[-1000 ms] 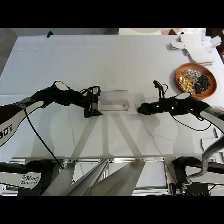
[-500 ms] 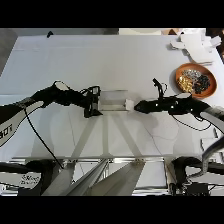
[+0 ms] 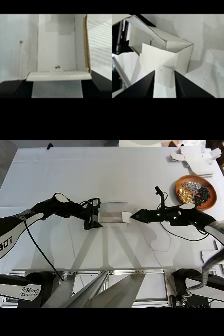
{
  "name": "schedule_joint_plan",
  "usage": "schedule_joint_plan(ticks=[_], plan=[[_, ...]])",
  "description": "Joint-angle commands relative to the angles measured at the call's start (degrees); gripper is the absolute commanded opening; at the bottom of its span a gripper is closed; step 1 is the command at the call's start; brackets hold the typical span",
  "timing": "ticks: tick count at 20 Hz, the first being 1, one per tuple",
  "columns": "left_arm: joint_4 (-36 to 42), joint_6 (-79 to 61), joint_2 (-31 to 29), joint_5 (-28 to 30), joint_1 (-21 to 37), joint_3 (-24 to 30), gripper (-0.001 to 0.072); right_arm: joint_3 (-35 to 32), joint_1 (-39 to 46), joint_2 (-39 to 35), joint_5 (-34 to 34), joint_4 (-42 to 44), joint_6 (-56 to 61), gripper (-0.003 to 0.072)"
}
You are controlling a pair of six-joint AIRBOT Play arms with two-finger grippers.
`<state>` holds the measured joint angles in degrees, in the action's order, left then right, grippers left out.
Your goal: Fold the box and place the chain.
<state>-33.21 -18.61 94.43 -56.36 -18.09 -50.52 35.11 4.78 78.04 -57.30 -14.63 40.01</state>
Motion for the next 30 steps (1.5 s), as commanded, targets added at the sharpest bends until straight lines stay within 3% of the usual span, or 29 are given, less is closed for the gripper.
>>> schedule_joint_plan(ticks=[1, 2, 5, 12, 15, 23, 30], plan=[[0.0, 0.0, 0.0, 0.0, 0.0, 0.0, 0.0274, 0.1, -0.1, -0.3, -0.7, 0.8, 0.0, 0.0306], [0.0, 0.0, 0.0, 0.0, 0.0, 0.0, 0.0274, 0.1, -0.1, -0.3, -0.6, 0.7, 0.0, 0.0309], [0.0, 0.0, 0.0, 0.0, 0.0, 0.0, 0.0274, 0.1, -0.1, -0.3, 0.1, -0.8, 0.0, 0.0415], [0.0, 0.0, 0.0, 0.0, 0.0, 0.0, 0.0274, 0.1, -3.4, -0.3, 3.3, -1.2, 0.0, 0.0417], [0.0, 0.0, 0.0, 0.0, 0.0, 0.0, 0.0274, 0.1, -4.8, -0.3, 9.4, -1.7, 0.0, 0.048], [0.0, 0.0, 0.0, 0.0, 0.0, 0.0, 0.0274, 0.1, -7.0, -0.3, 9.5, 1.4, 0.7, 0.0479], [0.0, 0.0, 0.0, 0.0, 0.0, 0.0, 0.0274, 0.1, -12.7, -0.3, 20.9, 1.0, 0.7, 0.0488]])
